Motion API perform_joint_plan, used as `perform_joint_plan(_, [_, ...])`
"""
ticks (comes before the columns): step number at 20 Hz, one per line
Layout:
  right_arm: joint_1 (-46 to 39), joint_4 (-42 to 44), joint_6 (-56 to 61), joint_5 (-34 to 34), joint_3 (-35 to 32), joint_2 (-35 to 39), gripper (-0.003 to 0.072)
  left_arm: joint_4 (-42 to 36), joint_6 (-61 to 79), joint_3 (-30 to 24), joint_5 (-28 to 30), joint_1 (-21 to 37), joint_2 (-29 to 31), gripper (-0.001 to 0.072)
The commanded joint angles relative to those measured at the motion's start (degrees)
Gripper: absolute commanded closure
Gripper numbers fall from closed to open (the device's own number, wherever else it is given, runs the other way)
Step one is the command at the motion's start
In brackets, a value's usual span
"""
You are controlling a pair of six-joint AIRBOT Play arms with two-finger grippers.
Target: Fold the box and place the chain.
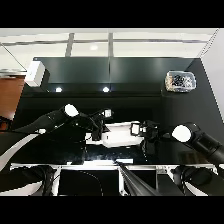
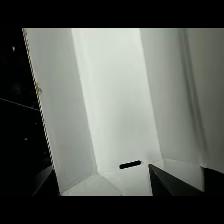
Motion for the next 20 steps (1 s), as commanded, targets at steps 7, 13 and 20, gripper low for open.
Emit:
perform_joint_plan(7, [-1.36,-0.59,0.79,-5.92,1.46,1.66,0.0046,0.02,0.02,0.04,-0.04,-0.04,-0.04,0.0685])
perform_joint_plan(13, [-1.36,0.26,0.76,-10.93,1.46,-0.85,0.0047,0.02,0.02,0.04,-0.04,-0.04,-0.04,0.0685])
perform_joint_plan(20, [-4.44,0.44,0.72,-6.19,1.49,-0.83,0.0047,0.02,0.22,0.07,-2.14,-0.04,-0.02,0.0685])
